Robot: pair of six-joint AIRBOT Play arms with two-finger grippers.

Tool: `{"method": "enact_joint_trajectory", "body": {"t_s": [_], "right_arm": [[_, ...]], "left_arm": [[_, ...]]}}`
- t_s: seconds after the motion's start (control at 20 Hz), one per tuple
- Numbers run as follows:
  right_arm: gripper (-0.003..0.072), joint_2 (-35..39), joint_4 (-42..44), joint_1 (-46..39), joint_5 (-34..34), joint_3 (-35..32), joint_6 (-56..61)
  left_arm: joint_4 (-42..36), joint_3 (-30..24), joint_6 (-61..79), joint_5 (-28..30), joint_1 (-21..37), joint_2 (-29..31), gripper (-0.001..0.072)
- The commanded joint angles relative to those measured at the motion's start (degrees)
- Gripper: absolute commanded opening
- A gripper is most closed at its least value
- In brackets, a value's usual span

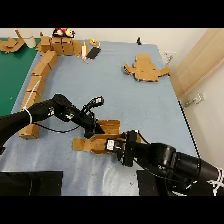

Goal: Fold the box.

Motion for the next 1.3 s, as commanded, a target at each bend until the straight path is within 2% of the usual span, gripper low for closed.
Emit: {"method": "enact_joint_trajectory", "body": {"t_s": [0.0, 0.15, 0.6, 0.8, 1.0, 1.25], "right_arm": [[0.0719, 0.76, 14.64, -7.91, 2.45, -0.42, -17.73], [0.0718, 1.75, 23.47, -12.70, 1.99, -0.35, -26.62], [0.0718, 2.75, 23.69, -16.20, 1.62, -0.35, -29.29], [0.0718, 1.86, 31.34, -20.87, 1.53, -0.35, -40.30], [0.0719, -2.43, 46.53, -27.76, -2.43, 0.09, -60.41], [0.0718, -11.58, 48.92, -32.79, -9.75, 5.14, -67.06]], "left_arm": [[0.02, 0.00, 0.02, 0.00, -0.02, 0.02, 0.0011], [0.02, 0.00, 0.02, 0.00, -0.02, 0.02, 0.0011], [0.02, 0.00, 0.02, 0.00, -0.02, 0.02, 0.0011], [0.02, 0.00, 0.02, 0.00, -0.02, 0.02, 0.0011], [0.02, 0.00, 0.02, 0.00, -0.02, 0.02, 0.0011], [0.02, 0.00, 0.02, 0.00, -0.02, 0.02, 0.0011]]}}
